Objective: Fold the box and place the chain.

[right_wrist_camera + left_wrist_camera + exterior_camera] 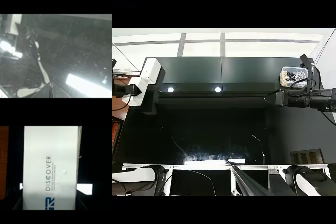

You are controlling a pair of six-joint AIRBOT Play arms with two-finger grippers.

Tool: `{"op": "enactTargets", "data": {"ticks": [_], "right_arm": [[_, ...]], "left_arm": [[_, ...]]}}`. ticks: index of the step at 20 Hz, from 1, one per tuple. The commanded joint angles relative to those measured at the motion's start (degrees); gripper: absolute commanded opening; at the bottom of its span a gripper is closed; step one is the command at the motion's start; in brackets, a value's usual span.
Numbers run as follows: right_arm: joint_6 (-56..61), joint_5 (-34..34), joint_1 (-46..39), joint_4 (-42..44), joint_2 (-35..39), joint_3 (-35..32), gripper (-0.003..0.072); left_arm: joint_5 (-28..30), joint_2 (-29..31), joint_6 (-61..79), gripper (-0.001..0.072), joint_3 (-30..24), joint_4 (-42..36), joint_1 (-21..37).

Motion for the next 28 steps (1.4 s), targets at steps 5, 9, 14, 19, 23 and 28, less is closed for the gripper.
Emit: {"op": "enactTargets", "data": {"ticks": [5, 9, 14, 19, 23, 28], "right_arm": [[0.44, -0.79, -0.02, 0.02, 0.02, -0.02, 0.0043], [0.39, -0.24, -0.04, 0.02, 0.02, 0.0, 0.0043], [3.61, 5.35, -3.08, -11.19, 1.51, 4.13, 0.0043], [20.31, -2.8, -9.14, -43.71, 20.76, -0.59, 0.0042], [20.31, -5.38, -9.46, -42.64, 25.62, -13.0, 0.0042], [20.26, -3.34, -9.46, -43.06, 25.62, -13.9, 0.0041]], "left_arm": [[3.41, -4.94, -4.0, 0.0712, 4.02, 1.18, -3.8], [-1.79, -0.22, -7.65, 0.0712, 7.1, 4.72, -3.74], [-13.79, 10.97, -15.87, 0.0401, 9.55, 2.69, -7.87], [-10.56, 27.28, -14.62, 0.0031, -3.65, -8.66, -15.1], [-0.96, 38.91, -13.44, 0.003, -20.44, -6.38, -25.07], [-1.77, 42.34, -15.43, 0.0031, -26.95, -6.4, -26.23]]}}
